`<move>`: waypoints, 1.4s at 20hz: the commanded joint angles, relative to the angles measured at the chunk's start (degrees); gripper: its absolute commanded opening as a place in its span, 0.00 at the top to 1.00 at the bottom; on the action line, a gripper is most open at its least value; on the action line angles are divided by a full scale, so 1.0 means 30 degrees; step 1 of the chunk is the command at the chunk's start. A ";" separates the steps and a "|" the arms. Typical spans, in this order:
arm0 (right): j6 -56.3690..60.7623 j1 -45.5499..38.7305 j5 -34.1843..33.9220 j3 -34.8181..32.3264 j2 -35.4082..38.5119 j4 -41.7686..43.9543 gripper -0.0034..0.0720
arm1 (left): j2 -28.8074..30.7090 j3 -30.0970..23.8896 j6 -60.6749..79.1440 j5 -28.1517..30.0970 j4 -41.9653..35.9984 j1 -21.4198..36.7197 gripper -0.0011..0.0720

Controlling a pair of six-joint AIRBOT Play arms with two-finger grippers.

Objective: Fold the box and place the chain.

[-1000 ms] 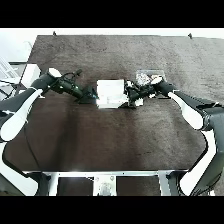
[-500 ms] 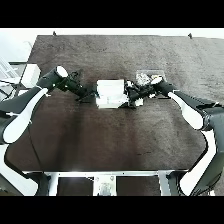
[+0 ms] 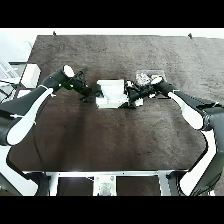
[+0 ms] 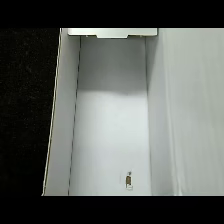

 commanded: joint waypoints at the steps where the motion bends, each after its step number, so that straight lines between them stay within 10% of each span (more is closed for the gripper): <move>1: 0.0000 0.0000 0.0000 0.0000 0.0007 0.0000 0.17 | -0.0430 0.1537 -0.1464 -0.1078 0.1647 -0.0532 0.18; 18: 0.0000 0.0000 0.0000 0.0000 0.0007 0.0000 0.17 | -0.0867 0.2324 -0.3315 -0.1566 0.2878 -0.1450 0.18; 28: 0.0000 0.0007 0.0000 0.0000 0.0007 0.0000 0.17 | -0.3213 0.5872 -0.4510 -0.4197 0.4896 -0.2193 0.18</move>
